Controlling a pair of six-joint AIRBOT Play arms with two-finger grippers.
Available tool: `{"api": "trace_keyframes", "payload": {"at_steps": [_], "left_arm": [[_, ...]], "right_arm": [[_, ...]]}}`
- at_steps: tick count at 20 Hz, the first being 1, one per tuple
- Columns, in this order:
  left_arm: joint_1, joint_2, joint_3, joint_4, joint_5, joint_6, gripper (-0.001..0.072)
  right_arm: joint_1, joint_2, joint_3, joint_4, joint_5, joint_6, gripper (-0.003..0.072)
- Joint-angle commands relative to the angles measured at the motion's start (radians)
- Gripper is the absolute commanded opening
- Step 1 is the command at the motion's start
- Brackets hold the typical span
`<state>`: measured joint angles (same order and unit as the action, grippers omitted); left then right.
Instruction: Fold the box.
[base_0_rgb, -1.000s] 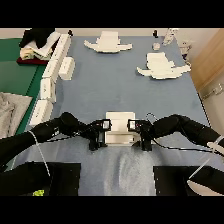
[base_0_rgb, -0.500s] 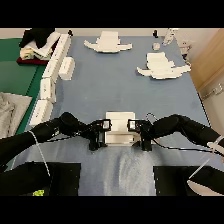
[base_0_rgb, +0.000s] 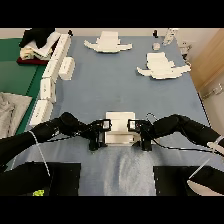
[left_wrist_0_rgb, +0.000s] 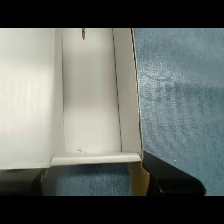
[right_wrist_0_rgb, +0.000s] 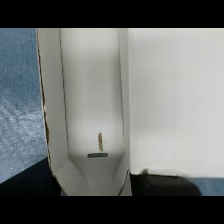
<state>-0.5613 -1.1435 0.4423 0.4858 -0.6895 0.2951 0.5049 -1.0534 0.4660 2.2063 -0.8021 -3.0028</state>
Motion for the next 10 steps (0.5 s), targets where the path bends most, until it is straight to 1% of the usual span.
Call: {"api": "trace_keyframes", "payload": {"at_steps": [1,2,3,4,5,8,10], "left_arm": [[0.000,0.000,0.000,0.000,0.000,0.000,0.0507],[0.000,0.000,0.000,0.000,0.000,0.000,0.0507],[0.000,0.000,0.000,0.000,0.000,0.000,0.0507],[0.000,0.000,0.000,0.000,0.000,0.000,0.0507],[0.000,0.000,0.000,0.000,0.000,0.000,0.0507],[0.000,0.000,0.000,0.000,0.000,0.000,0.0507],[0.000,0.000,0.000,0.000,0.000,0.000,0.0507]], "right_arm": [[0.000,0.000,0.001,0.000,0.000,0.000,0.0518],[0.000,0.000,0.001,0.000,0.000,0.000,0.0519],[0.000,0.002,0.003,-0.002,-0.002,0.006,0.0567],[0.000,0.008,0.005,-0.005,-0.003,0.019,0.0683],[0.000,0.021,0.007,-0.012,-0.006,0.030,0.0718],[0.000,0.077,0.024,-0.069,-0.060,0.128,0.0718],[0.000,0.127,0.037,-0.159,-0.124,0.258,0.0718]]}}
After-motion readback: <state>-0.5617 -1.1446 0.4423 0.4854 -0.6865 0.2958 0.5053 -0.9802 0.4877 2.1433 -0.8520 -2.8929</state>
